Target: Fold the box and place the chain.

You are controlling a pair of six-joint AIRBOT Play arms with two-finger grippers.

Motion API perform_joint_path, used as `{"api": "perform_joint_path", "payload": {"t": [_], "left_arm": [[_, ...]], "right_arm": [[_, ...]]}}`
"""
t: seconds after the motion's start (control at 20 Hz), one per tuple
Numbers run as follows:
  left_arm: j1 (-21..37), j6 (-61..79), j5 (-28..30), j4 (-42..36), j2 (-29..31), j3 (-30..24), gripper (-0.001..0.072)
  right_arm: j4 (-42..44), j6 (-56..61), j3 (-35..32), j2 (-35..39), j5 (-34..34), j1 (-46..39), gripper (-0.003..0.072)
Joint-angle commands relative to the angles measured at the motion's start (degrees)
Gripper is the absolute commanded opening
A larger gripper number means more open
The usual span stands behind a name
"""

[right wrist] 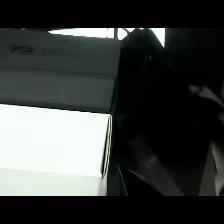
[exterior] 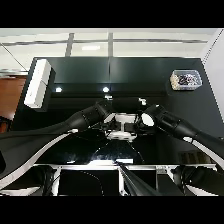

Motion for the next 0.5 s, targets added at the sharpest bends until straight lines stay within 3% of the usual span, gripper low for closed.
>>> {"api": "perform_joint_path", "payload": {"t": [0.0, 0.2, 0.25, 0.35, 0.45], "left_arm": [[0.0, 0.0, -0.1, 0.0, 0.0, 0.0, 0.0029], [0.0, 0.0, -0.1, 0.0, 0.0, 0.0, 0.0029], [0.0, 0.0, -0.1, 0.0, 0.0, 0.0, 0.0029], [0.0, 0.0, -0.1, 0.1, 0.0, 0.0, 0.0029], [0.0, 0.0, -0.1, 0.2, 0.0, 0.0, 0.0029]], "right_arm": [[-0.3, 2.5, 0.2, -1.0, 0.5, 0.2, 0.0226], [-0.3, 2.7, 0.2, -2.1, 0.5, 0.2, 0.0225], [-0.3, 2.7, 0.2, -2.1, 0.5, 0.2, 0.0175], [-0.3, 2.7, 0.2, -2.1, 0.4, 0.2, 0.0175], [-0.4, 2.7, 0.2, -2.1, 0.3, 0.2, 0.0122]]}}
